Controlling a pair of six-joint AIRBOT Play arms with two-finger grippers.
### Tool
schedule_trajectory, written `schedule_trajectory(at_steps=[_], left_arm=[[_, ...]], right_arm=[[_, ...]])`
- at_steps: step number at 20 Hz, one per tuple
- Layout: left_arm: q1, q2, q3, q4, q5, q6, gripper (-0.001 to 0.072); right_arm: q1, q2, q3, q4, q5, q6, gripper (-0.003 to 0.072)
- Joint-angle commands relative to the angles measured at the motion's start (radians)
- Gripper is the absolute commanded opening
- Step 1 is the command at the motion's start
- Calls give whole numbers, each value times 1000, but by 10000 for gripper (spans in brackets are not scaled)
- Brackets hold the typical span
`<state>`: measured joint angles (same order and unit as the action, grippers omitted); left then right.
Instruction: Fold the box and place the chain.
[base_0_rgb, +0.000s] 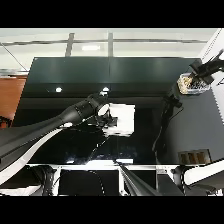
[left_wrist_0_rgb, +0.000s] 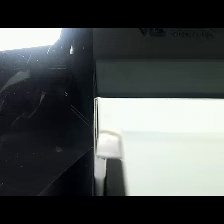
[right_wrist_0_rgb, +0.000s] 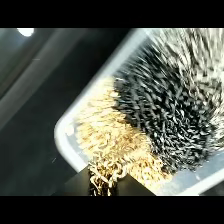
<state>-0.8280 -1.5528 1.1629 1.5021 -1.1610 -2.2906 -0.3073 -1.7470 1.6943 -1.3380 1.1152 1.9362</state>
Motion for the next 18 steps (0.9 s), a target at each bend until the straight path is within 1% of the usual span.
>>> schedule_trajectory(at_steps=[1,6,10,13,18], left_arm=[[1,0,0,0,0,1,26],[1,0,0,1,0,1,26],[1,0,0,1,0,1,26],[1,0,0,1,0,1,26],[1,0,0,0,0,1,26]], right_arm=[[0,157,1,-2,10,-192,13],[0,457,1,50,-52,-285,11],[0,633,1,102,-45,-342,7],[0,718,1,198,-22,-371,7],[0,769,1,446,159,-465,7]])
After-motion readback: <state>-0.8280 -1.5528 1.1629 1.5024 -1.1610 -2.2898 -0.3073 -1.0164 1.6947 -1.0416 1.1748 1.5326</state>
